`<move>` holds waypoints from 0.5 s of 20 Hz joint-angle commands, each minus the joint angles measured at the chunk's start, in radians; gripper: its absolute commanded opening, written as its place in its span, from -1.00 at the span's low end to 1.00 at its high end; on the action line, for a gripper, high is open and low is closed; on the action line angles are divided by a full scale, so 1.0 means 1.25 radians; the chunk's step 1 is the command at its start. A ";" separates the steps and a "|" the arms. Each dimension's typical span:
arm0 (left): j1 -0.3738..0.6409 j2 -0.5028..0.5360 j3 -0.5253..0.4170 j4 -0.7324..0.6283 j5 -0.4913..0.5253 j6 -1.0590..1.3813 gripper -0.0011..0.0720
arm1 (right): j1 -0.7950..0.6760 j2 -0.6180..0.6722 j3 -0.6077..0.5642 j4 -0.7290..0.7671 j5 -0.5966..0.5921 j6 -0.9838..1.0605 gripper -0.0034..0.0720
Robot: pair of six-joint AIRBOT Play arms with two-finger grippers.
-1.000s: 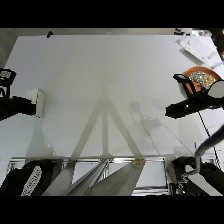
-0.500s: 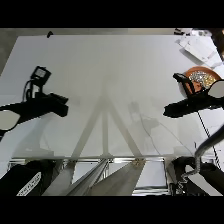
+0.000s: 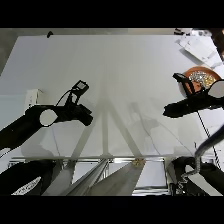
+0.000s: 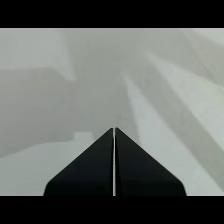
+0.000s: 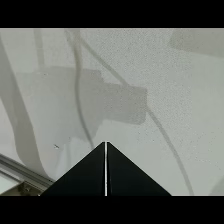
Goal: Fold the box and place the chain.
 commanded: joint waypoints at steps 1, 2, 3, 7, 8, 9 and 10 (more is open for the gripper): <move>-0.011 -0.018 0.000 -0.002 -0.008 -0.003 -0.92 | 0.000 0.000 0.000 0.000 0.000 0.000 -0.89; -0.011 -0.018 0.000 -0.002 -0.008 -0.003 -0.92 | 0.000 0.000 0.000 0.000 0.000 0.000 -0.89; -0.011 -0.018 0.000 -0.002 -0.008 -0.003 -0.92 | 0.000 0.000 0.000 0.000 0.000 0.000 -0.89; -0.012 -0.018 0.000 -0.002 -0.008 -0.003 -0.92 | 0.000 0.000 0.000 0.000 -0.005 0.000 -0.89; -0.012 -0.018 0.000 -0.002 -0.008 -0.003 -0.92 | 0.000 0.000 0.000 0.001 -0.010 0.000 -0.89; -0.012 -0.018 0.000 -0.002 -0.008 -0.003 -0.92 | 0.000 0.000 0.000 0.001 -0.018 0.000 -0.89; -0.012 -0.018 0.000 -0.002 -0.008 -0.003 -0.92 | 0.000 0.000 0.000 0.001 -0.021 0.000 -0.89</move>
